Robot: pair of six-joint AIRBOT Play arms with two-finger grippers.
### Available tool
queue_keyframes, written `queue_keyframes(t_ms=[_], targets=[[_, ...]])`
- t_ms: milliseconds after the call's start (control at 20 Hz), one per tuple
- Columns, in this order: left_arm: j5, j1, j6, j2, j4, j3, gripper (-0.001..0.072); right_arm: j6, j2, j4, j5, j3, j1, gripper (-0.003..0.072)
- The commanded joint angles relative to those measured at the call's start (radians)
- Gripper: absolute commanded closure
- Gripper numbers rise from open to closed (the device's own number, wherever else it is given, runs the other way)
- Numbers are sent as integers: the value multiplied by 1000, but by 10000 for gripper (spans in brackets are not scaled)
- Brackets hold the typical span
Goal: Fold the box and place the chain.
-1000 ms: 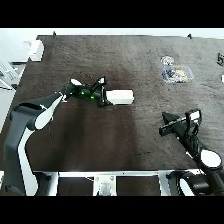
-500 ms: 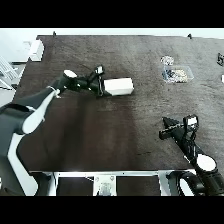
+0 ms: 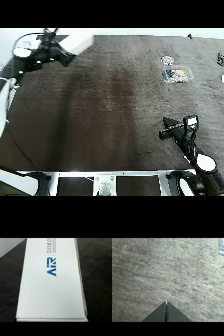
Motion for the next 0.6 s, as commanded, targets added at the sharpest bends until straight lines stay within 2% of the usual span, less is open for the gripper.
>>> queue_keyframes(t_ms=[0,300,550], targets=[[63,155,-225,18,167,-33,696,0,1,0,0,-1,0,675],[97,345,-285,16,178,-202,697,0,0,0,0,-7,0,675],[324,384,-285,11,167,-319,696,32,-1,0,0,-11,0,675]])
